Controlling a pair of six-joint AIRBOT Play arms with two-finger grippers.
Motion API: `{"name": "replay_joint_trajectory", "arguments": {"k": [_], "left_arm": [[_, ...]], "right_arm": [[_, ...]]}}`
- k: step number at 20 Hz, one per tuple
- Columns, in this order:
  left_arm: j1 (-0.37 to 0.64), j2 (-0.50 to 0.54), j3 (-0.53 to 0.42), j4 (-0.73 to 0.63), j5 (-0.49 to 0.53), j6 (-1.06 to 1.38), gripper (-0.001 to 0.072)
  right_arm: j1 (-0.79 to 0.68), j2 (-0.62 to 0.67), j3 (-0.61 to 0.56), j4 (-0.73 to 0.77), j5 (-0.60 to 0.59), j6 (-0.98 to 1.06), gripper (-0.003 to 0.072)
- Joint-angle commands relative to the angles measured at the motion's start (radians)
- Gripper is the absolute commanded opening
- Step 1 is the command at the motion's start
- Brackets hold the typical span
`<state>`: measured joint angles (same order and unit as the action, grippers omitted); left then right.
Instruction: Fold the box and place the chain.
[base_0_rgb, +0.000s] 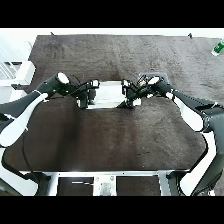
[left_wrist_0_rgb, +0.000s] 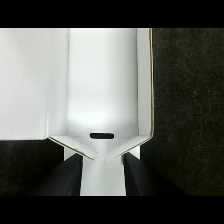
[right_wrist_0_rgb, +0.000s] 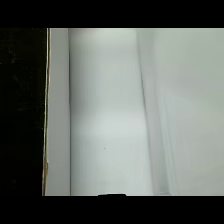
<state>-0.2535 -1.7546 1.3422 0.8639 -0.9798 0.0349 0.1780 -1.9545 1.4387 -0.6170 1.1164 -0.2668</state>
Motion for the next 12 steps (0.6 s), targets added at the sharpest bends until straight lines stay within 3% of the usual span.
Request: {"name": "replay_joint_trajectory", "arguments": {"k": [1, 8, 9, 10, 12], "left_arm": [[0.0, -0.006, 0.0, -0.059, 0.0, 0.031, 0.0288], [0.0, -0.027, 0.0, -0.145, 0.003, 0.081, 0.0286], [0.0, -0.027, 0.0, -0.163, 0.003, 0.094, 0.026], [0.0, -0.027, 0.0, -0.179, 0.004, 0.099, 0.0134], [0.0, -0.027, 0.0, -0.196, 0.013, 0.105, 0.0131]], "right_arm": [[0.0, 0.0, 0.0, 0.0, 0.0, 0.0, 0.0557], [0.0, 0.0, 0.0, 0.0, 0.0, 0.0, 0.0557], [0.0, 0.0, 0.0, 0.0, 0.0, 0.0, 0.0557], [0.0, 0.0, 0.0, 0.0, 0.0, 0.0, 0.0557], [0.0, 0.0, 0.0, 0.0, 0.0, 0.0, 0.0557]]}}
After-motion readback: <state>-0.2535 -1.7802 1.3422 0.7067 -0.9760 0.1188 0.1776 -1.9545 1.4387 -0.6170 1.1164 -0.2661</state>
